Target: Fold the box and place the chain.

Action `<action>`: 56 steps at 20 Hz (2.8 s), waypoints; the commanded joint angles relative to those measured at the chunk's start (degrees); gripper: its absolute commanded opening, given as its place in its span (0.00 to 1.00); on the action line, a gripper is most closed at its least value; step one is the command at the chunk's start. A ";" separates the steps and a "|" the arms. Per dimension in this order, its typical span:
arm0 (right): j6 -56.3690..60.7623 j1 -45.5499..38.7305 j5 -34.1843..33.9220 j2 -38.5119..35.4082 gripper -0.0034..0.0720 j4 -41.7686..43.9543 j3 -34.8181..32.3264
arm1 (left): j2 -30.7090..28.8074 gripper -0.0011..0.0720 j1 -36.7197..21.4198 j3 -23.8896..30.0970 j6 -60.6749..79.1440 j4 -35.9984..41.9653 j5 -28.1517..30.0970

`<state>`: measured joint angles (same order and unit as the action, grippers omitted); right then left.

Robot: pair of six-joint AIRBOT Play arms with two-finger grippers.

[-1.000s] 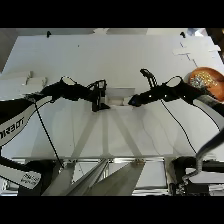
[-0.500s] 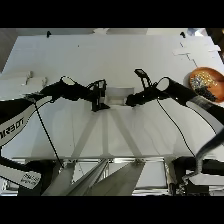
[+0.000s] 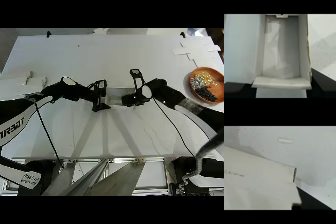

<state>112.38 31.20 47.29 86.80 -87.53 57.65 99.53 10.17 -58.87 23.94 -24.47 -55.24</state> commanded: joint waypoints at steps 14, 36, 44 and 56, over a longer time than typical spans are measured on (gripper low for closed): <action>21.07 4.09 2.38 1.90 0.06 -8.20 2.71 | -0.07 0.46 -0.07 -0.02 0.00 -0.24 -0.24; 2.05 -13.77 19.02 -18.16 0.49 -25.88 7.58 | -0.07 0.46 -0.07 -0.02 0.02 -0.24 -0.24; -15.74 -44.65 7.08 -16.35 0.50 -19.98 7.56 | -0.07 0.46 -0.07 -0.02 0.02 -0.24 -0.24; -18.53 -55.15 -1.25 4.31 0.50 -17.22 7.58 | -0.07 0.46 -0.07 -0.02 0.02 -0.24 -0.24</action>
<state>93.76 -23.14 48.56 87.24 -106.08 65.21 99.44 10.07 -58.87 23.94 -24.69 -55.51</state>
